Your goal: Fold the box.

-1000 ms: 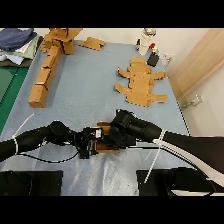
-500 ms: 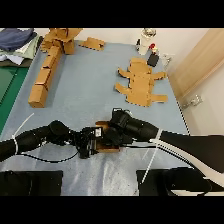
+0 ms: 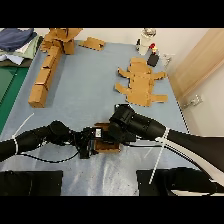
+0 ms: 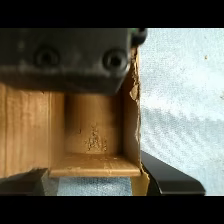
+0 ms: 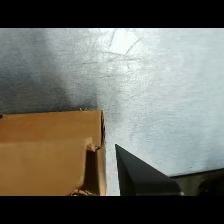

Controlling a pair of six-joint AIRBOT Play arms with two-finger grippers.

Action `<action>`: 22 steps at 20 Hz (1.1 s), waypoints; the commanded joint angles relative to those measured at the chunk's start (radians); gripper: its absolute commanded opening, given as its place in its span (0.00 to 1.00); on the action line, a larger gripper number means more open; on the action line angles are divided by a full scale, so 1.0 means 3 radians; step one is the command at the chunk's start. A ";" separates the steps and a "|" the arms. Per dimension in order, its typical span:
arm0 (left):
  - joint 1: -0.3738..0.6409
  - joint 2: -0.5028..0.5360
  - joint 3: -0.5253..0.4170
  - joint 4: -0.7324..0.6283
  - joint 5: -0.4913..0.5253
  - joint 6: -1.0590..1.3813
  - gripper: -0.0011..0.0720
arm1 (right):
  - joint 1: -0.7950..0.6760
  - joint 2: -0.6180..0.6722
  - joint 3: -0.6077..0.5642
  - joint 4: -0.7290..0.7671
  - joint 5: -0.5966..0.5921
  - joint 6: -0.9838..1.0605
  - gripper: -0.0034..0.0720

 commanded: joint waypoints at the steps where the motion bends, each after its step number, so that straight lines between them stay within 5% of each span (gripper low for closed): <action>1: 0.0000 0.0001 0.0001 0.0003 0.0003 -0.0001 0.59 | -0.0004 0.0079 0.0010 -0.0036 -0.0015 0.0003 0.57; 9: 0.0000 0.0001 0.0001 0.0003 0.0003 -0.0001 0.59 | 0.0001 0.0572 0.0144 0.0037 -0.0216 0.0003 0.52; 10: 0.0000 0.0001 0.0001 0.0003 0.0003 -0.0001 0.59 | -0.0004 0.0614 0.0144 0.0008 -0.0300 0.0000 0.49; 13: 0.0000 0.0001 0.0001 0.0003 0.0000 -0.0001 0.59 | -0.0118 0.0657 0.0144 0.0004 -0.0398 -0.0080 0.17; 16: 0.0000 0.0001 0.0001 0.0000 0.0001 -0.0001 0.59 | -0.0249 0.0657 0.0142 0.0004 -0.0399 -0.0184 0.14; 17: 0.0000 0.0001 0.0001 0.0001 0.0001 -0.0001 0.59 | -0.0308 0.0657 0.0142 0.0004 -0.0399 -0.0239 0.06; 22: 0.0004 0.0020 0.0005 0.0028 0.0009 -0.0009 0.59 | -0.0805 0.0652 0.0136 0.0017 -0.0397 -0.0605 0.05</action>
